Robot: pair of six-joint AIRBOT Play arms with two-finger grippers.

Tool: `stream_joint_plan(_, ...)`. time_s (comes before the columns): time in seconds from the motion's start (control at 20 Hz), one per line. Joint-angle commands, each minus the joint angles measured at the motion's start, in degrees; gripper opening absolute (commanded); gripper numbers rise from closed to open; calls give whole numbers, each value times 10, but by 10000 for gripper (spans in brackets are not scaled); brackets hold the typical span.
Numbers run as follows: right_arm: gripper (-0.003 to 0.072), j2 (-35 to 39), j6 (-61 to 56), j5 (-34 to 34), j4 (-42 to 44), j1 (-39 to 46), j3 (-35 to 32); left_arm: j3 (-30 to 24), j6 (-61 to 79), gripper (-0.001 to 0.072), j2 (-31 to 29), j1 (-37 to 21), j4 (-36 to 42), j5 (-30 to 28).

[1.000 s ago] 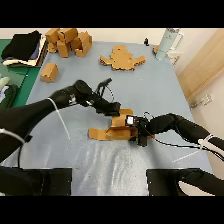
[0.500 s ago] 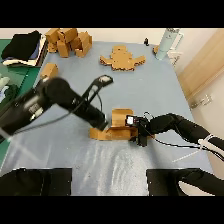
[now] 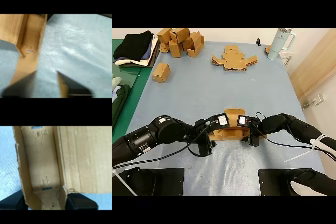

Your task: Fold the box.

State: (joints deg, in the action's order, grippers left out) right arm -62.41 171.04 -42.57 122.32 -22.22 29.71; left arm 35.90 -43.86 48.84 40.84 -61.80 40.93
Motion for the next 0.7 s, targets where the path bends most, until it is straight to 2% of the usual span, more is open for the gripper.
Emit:
stream_joint_plan(0.0, 538, 0, 0, 0, 0, 0, 0, -51, 220, 694, 17, -71, 165, -112)
stream_joint_plan(0.2, 538, 0, 0, 0, 0, 0, 0, -51, 509, 693, 77, -151, 288, -16)
stream_joint_plan(0.3, 538, 0, 0, 0, 0, 0, 0, -50, 537, 691, 112, -164, 299, -29)
stream_joint_plan(0.35, 538, 0, 0, 0, 0, 0, 0, -46, 540, 651, 130, -164, 299, -38)
stream_joint_plan(0.55, 538, 0, 0, 0, 0, 0, 0, -19, 599, 653, 180, -156, 353, -39)
stream_joint_plan(0.65, 538, 0, 0, 0, 0, 0, 0, -5, 596, 652, 194, -154, 353, -38)
